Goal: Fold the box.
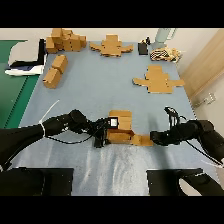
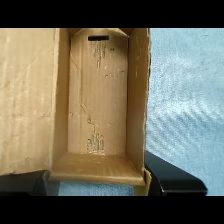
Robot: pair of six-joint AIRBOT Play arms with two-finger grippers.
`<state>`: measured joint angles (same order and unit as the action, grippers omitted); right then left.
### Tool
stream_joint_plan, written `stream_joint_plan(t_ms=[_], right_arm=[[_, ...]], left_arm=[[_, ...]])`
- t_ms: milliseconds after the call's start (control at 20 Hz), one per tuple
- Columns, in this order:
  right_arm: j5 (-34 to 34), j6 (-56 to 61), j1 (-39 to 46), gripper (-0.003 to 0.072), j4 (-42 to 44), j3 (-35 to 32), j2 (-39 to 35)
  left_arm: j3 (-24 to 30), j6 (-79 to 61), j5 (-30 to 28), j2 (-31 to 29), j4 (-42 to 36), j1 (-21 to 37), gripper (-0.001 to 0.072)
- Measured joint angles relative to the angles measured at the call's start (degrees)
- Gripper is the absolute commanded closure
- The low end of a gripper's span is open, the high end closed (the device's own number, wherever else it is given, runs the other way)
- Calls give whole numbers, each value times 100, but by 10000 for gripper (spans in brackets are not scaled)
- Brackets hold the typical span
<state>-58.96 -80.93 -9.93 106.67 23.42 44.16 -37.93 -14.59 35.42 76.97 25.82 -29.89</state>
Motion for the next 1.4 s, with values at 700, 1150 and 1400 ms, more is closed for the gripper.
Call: stream_joint_plan(t_ms=[700, 1150, 1400], right_arm=[[-55, 192, -4, 683, -417, -44, -96], [52, 142, -4, 682, -516, -48, -26], [61, 157, -4, 682, -450, -48, -24]], left_arm=[[0, -17, 11, 4, -13, -4, 186], [0, -13, 11, 4, -13, -4, 186], [0, -4, 13, 4, -13, -4, 186]])
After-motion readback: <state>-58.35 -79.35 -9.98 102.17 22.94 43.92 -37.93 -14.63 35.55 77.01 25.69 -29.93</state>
